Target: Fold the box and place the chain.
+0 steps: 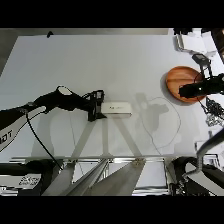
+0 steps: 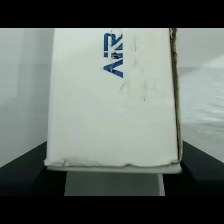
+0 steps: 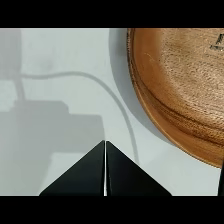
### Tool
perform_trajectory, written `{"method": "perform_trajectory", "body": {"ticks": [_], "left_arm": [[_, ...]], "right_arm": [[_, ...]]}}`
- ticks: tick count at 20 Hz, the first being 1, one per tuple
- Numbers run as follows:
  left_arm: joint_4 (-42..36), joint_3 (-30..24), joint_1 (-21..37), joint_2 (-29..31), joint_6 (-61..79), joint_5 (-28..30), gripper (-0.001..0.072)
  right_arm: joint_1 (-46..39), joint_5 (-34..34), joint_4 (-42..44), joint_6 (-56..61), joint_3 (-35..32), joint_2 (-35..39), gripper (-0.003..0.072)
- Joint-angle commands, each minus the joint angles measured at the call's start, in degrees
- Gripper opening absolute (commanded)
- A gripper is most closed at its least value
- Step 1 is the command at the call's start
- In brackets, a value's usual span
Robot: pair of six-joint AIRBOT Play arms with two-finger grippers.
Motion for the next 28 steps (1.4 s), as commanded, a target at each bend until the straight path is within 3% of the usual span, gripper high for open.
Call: {"method": "perform_trajectory", "body": {"ticks": [1,4,7,11,14,17,21,25,28], "left_arm": [[0.1,0.0,0.1,1.3,-1.7,-0.2,0.0013],[8.6,0.0,0.7,9.8,-12.9,-0.1,0.0011],[28.9,0.0,2.8,22.4,-32.1,-0.5,0.0008],[60.6,0.0,9.3,37.0,-54.4,-8.4,0.0006],[71.4,0.0,17.6,43.0,-64.5,-10.3,0.0005],[68.3,0.0,27.5,46.1,-72.9,-4.9,0.0007],[46.2,-2.3,36.5,46.8,-82.5,10.3,0.0002],[47.1,-13.7,36.1,46.8,-89.4,26.4,0.0002],[52.0,-22.8,36.2,44.7,-90.5,31.8,0.0006]], "right_arm": [[-0.4,-0.7,2.0,1.2,0.0,0.0,0.0015],[-0.4,-0.6,2.0,1.1,0.0,0.0,0.0016],[-0.4,-0.6,2.0,1.1,0.0,0.0,0.0016],[-0.4,-0.6,2.0,1.1,0.0,0.0,0.0016],[-0.4,-0.6,2.0,1.1,0.0,0.0,0.0016],[-0.4,-0.6,2.0,1.1,0.0,0.0,0.0016],[-0.4,-0.6,2.0,1.1,0.0,0.0,0.0016],[-0.4,-0.6,2.0,1.1,0.0,0.0,0.0016],[-0.4,-0.6,2.0,1.1,0.0,0.0,0.0016]]}}
